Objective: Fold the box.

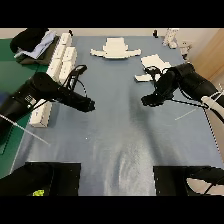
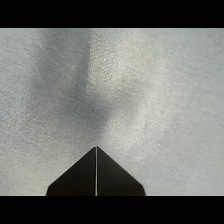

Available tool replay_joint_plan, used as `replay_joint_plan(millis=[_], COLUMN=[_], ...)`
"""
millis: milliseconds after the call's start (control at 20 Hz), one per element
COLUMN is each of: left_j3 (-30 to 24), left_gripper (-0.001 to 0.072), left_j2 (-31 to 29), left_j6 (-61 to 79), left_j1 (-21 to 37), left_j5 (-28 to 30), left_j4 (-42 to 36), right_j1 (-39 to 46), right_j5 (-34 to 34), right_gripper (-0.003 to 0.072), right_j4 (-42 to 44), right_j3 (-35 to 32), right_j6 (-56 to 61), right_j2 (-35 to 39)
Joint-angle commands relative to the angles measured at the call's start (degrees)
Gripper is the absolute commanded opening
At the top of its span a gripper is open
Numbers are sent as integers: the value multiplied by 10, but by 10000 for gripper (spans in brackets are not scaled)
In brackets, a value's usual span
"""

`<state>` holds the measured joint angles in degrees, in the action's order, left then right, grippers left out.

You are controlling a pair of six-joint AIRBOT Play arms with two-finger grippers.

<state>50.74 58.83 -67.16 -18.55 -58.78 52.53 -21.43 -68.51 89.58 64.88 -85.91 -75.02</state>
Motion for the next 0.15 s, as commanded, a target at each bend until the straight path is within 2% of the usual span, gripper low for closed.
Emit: replay_joint_plan(millis=[0, 100], left_j3=[-34, -34], left_gripper=[14, 14], left_j2=[-2, -2], left_j6=[-50, -49], left_j1=[-20, -20], left_j5=[-45, -83], left_j4=[-17, -32], right_j1=[0, 0], right_j5=[0, 0], right_gripper=[6, 6], right_j4=[0, 0], right_j3=[0, 0], right_j6=[0, 0], right_j2=[0, 0])
